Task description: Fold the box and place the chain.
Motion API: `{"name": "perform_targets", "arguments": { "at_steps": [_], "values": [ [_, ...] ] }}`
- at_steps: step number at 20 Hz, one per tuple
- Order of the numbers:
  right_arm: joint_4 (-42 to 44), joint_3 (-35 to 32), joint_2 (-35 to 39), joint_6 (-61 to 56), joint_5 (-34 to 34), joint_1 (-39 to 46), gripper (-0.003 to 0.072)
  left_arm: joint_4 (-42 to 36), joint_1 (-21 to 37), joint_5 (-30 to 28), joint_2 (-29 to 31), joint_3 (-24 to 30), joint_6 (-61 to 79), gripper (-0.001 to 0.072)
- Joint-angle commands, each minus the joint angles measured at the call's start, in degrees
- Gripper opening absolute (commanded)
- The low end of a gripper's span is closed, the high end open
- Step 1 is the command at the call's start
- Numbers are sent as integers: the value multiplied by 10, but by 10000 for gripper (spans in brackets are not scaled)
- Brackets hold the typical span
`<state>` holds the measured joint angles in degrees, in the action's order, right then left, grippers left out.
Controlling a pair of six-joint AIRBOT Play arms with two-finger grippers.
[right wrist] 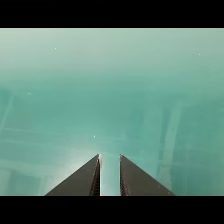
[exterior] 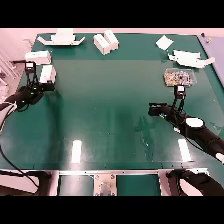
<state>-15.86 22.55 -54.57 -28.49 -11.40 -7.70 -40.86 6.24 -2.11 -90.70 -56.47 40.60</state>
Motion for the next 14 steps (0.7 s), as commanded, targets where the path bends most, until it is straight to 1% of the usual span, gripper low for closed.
{"name": "perform_targets", "arguments": {
  "at_steps": [1, 2, 3, 4, 6, 9, 10, 11, 13, 14],
  "values": [
    [0, 1, 0, 0, 5, 1, 159, 2, 0, -8, 27, 0, 3, 719],
    [0, 2, 2, 0, 5, 1, 160, 2, 0, -12, 48, 0, 4, 719],
    [0, 2, 5, 0, 7, 1, 168, 2, 0, -29, 74, 0, 4, 719],
    [0, 2, 8, 0, 7, 1, 206, -1, -2, -53, 100, 1, 4, 719],
    [0, 2, 19, 0, 7, 1, 215, -1, -14, -98, 148, 12, 4, 718],
    [0, 2, 46, 0, 7, 1, 208, -7, -45, -109, 213, 53, 4, 706],
    [0, 2, 58, 0, 7, 1, 194, -8, -59, -108, 236, 73, 4, 641],
    [0, 2, 70, 0, 7, 1, 131, -7, -72, -98, 259, 95, 4, 580],
    [0, 2, 99, 0, 7, 1, 119, -5, -90, -63, 316, 150, 4, 411],
    [0, 2, 112, 0, 7, 1, 79, -4, -94, -38, 350, 181, 4, 335]
  ]
}}
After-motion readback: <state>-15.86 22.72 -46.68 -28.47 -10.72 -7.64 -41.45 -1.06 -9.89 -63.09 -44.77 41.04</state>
